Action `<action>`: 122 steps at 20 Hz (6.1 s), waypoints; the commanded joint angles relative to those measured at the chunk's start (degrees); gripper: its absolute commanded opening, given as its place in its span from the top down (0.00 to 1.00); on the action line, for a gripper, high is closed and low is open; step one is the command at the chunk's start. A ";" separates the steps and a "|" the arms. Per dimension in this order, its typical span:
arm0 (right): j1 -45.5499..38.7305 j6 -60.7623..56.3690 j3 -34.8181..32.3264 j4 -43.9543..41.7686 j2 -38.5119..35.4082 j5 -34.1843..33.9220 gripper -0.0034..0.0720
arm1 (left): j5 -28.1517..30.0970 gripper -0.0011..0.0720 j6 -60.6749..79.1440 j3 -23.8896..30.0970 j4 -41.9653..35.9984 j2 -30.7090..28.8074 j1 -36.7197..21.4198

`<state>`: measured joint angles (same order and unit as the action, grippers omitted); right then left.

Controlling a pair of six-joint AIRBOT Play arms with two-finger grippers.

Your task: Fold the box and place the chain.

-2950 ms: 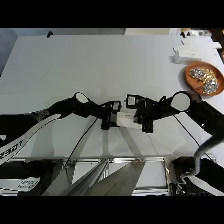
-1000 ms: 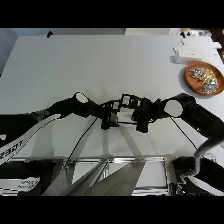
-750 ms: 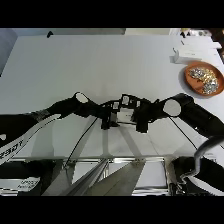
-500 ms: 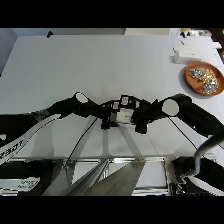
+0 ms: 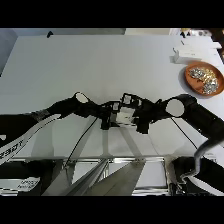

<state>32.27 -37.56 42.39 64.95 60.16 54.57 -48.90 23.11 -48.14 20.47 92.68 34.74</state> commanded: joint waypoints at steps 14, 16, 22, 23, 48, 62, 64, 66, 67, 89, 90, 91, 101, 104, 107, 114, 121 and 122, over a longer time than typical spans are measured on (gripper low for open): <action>0.04 -0.17 -0.28 -2.05 4.28 1.64 0.94 | 0.24 0.49 -0.17 -0.02 -0.13 -0.02 0.00; 0.04 -0.15 -1.09 -2.03 4.66 1.49 0.94 | 0.24 0.49 -0.17 -0.02 -0.13 -0.02 0.00; 0.04 -0.94 -2.75 -2.08 7.06 0.09 0.93 | 0.24 0.49 -0.17 -0.02 -0.13 -0.02 0.00; 0.04 -1.20 -2.75 -2.08 7.10 0.11 0.93 | 0.22 0.49 -0.20 -0.02 -0.13 -0.02 0.00; -20.57 -38.71 -2.99 15.15 -19.91 23.65 0.93 | 0.22 0.49 -0.20 -0.02 -0.15 -0.02 0.00; -30.49 -45.57 -7.21 15.47 -20.15 26.45 0.93 | 0.24 0.49 -0.17 -0.02 -0.13 -0.02 0.00; -30.49 -45.57 -7.21 15.47 -20.15 26.45 0.93 | 0.22 0.49 -0.17 -0.02 -0.13 -0.02 0.00; -30.49 -45.57 -7.21 15.47 -20.15 26.45 0.93 | 0.24 0.49 -0.17 -0.02 -0.48 -0.02 0.00; -30.49 -45.57 -7.21 15.47 -20.15 26.45 0.93 | 0.22 0.49 -0.17 -0.02 -1.27 -0.02 0.00; -30.49 -45.59 -7.21 15.47 -20.15 26.45 0.93 | -0.76 0.98 -41.94 -0.02 18.93 -36.30 -34.99; -30.49 -45.57 -7.21 15.47 -20.15 26.45 0.93 | -0.55 0.98 -44.72 0.00 19.65 -36.46 -38.75; -30.49 -45.57 -7.21 15.47 -20.15 26.45 0.93 | 0.35 0.98 -47.28 0.28 19.65 -36.37 -42.51; -30.49 -45.57 -7.21 15.47 -20.15 26.45 0.93 | 9.33 0.98 -53.20 11.91 24.52 -33.03 -58.03; -30.49 -45.57 -7.21 15.47 -20.15 26.45 0.93 | 8.41 0.98 -56.57 12.92 28.24 -30.56 -58.03; -30.49 -45.57 -7.21 15.47 -20.15 26.45 0.93 | 7.39 0.91 -60.04 12.94 31.06 -29.24 -58.03; -30.49 -45.57 -7.21 15.47 -20.15 26.45 0.93 | 4.94 0.50 -60.04 12.94 34.29 -29.31 -58.01; -30.49 -45.57 -7.21 15.47 -20.15 26.45 0.93 | 3.91 0.03 -60.02 12.94 34.32 -30.10 -57.92; -30.49 -45.59 -7.21 15.47 -20.15 26.45 0.93 | 3.93 0.03 -60.02 12.92 34.32 -31.04 -57.92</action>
<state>1.83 -83.13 35.20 80.44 40.05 80.99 -44.47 -36.88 -35.22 54.50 62.76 -23.22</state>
